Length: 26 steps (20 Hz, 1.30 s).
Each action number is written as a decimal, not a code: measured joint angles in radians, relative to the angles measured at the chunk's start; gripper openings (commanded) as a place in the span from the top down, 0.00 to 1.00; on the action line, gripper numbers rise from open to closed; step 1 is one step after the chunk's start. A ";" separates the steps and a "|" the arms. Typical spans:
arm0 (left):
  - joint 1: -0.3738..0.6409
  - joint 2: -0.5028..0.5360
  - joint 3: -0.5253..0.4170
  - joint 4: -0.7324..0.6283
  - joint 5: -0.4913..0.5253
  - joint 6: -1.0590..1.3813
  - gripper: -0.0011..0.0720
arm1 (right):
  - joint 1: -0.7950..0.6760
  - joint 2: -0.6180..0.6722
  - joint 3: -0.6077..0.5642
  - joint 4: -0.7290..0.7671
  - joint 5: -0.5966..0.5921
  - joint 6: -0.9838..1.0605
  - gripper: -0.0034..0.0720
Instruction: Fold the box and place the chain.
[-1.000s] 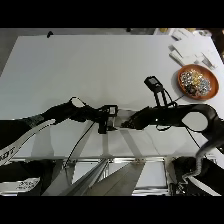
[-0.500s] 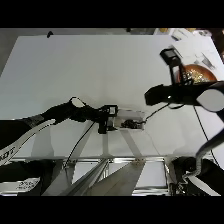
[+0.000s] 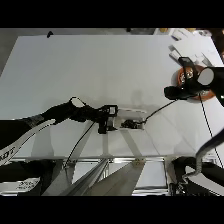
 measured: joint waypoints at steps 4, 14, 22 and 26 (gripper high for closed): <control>0.000 0.000 0.000 0.000 0.000 0.000 0.79 | -0.012 -0.114 0.000 -0.003 0.006 0.008 0.64; 0.000 0.000 0.000 0.000 -0.001 0.000 0.79 | -0.016 -0.212 -0.001 -0.029 -0.034 0.079 0.66; 0.000 0.000 0.000 0.000 -0.001 0.000 0.79 | -0.016 -0.264 -0.001 -0.039 -0.033 0.089 0.93; 0.000 0.000 0.000 0.000 -0.001 0.000 0.79 | -0.016 -0.236 -0.005 -0.040 0.021 0.063 0.93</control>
